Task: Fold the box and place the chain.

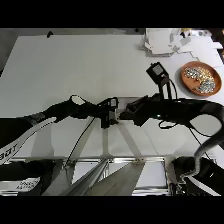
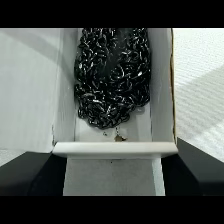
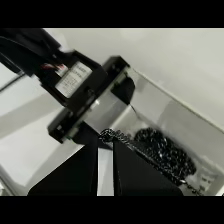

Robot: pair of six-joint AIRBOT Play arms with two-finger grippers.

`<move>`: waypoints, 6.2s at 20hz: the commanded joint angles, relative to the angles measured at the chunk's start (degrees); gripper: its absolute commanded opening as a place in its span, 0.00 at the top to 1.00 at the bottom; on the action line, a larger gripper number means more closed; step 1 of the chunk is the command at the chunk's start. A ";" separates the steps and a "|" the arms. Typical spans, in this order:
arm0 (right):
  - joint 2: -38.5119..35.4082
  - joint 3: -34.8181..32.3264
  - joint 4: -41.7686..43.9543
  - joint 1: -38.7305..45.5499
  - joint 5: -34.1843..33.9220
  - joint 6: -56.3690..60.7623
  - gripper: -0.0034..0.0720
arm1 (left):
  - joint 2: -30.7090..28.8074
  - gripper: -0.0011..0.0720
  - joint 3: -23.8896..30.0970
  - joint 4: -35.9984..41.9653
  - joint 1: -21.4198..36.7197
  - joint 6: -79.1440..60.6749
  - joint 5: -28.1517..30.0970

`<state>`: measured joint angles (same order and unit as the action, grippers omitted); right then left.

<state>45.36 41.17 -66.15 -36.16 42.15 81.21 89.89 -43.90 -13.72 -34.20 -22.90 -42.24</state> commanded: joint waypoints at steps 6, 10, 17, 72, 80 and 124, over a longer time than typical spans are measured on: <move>11.43 -7.76 0.02 -0.20 -9.44 1.20 0.78 | -0.02 0.80 0.00 -0.02 0.04 -0.02 0.00; 9.53 -4.57 -3.72 0.20 -8.96 0.59 0.60 | -0.02 0.80 0.00 0.00 0.04 0.00 0.00; 0.98 0.66 -6.05 16.85 14.21 -33.29 0.73 | -0.02 0.80 0.00 -0.02 0.04 -0.02 0.00; -5.49 -13.79 3.61 28.96 2.19 -46.97 0.94 | -0.02 0.80 0.00 -0.02 0.04 0.00 0.00; -6.75 -5.84 40.09 26.88 8.50 -44.59 0.93 | -0.02 0.80 0.00 -0.02 0.04 -0.02 0.02; 28.79 16.22 12.33 12.39 21.27 -66.07 0.60 | -0.02 0.80 0.00 -0.02 0.04 -0.02 0.00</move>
<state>76.27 59.96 -54.41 -22.83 62.50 19.79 89.89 -43.90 -13.72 -34.20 -22.92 -42.24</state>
